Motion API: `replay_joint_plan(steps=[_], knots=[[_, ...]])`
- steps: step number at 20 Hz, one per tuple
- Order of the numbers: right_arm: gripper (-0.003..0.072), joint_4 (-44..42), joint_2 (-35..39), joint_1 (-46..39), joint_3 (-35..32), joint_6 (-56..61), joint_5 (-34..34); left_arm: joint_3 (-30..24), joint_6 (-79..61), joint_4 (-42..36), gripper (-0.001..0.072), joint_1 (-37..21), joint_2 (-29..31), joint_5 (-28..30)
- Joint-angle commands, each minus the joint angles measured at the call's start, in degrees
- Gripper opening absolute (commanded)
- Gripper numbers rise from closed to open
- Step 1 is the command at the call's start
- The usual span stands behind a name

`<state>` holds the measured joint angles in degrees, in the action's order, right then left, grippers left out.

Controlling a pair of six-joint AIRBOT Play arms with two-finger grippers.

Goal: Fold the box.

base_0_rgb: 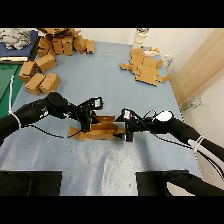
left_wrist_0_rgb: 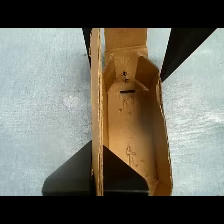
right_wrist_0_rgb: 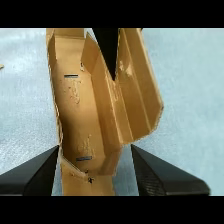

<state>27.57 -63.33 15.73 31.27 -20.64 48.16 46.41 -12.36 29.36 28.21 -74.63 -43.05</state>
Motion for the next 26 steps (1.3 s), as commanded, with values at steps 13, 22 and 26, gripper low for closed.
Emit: replay_joint_plan(steps=[13, 22, 26], knots=[[0.072, -8.9, -8.1, -0.2, 0.9, -4.9, 2.7, 0.1, 0.0, 0.0, 0.0012, 0.0, 0.0, 0.0], [0.072, -2.9, -8.2, 0.5, 0.9, -7.5, 3.3, 0.1, 0.0, 0.0, 0.0012, 0.0, 0.0, 0.0], [0.072, -2.9, -8.2, 0.5, 0.9, -10.5, 3.2, 0.1, 0.0, 0.0, 0.0012, 0.0, 0.0, 0.0]])
